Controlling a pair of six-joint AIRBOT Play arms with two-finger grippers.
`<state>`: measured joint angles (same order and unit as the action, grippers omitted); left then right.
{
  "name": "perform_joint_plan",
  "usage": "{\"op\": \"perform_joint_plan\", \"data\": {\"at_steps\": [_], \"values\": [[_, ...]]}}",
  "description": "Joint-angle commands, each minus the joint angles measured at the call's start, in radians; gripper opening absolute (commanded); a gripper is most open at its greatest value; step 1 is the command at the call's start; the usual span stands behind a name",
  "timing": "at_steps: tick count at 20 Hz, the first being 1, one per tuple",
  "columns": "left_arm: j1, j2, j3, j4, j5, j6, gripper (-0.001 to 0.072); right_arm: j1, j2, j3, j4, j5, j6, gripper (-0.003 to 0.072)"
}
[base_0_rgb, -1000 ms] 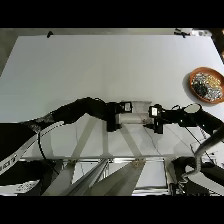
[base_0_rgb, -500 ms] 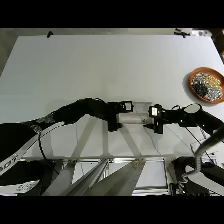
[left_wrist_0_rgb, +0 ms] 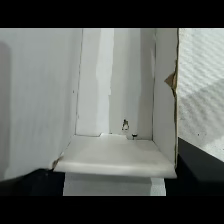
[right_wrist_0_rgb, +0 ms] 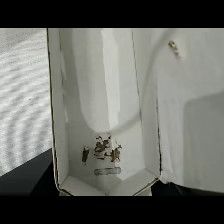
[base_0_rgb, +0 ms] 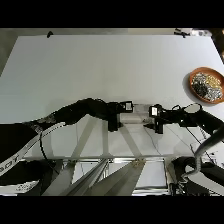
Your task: Fold the box and place the chain.
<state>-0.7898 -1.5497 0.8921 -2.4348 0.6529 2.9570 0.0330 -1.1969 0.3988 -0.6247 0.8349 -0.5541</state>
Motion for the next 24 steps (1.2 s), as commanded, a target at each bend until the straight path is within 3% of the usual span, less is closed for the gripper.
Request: {"op": "perform_joint_plan", "data": {"at_steps": [1, 20, 21, 22, 23, 24], "values": [[-0.003, -0.001, -0.001, 0.008, 0.008, 0.001, 0.0336, 0.001, 0.000, 0.000, 0.000, -0.002, 0.000, 0.0436], [-0.003, -0.001, -0.001, 0.008, 0.008, 0.001, 0.0336, 0.001, 0.000, 0.000, 0.004, 0.028, 0.000, 0.0434], [-0.003, -0.001, -0.001, 0.008, 0.008, 0.001, 0.0335, 0.001, 0.000, 0.000, 0.003, 0.023, 0.003, 0.0458], [-0.003, -0.001, 0.000, 0.008, 0.008, 0.001, 0.0335, 0.001, 0.002, 0.000, 0.001, 0.014, 0.051, 0.0640], [-0.003, -0.001, 0.000, 0.008, 0.008, 0.000, 0.0336, 0.001, 0.004, 0.000, 0.000, 0.005, 0.098, 0.0700], [-0.003, -0.001, -0.001, 0.008, 0.008, -0.001, 0.0336, 0.001, 0.011, 0.000, -0.014, 0.003, 0.129, 0.0700]]}}
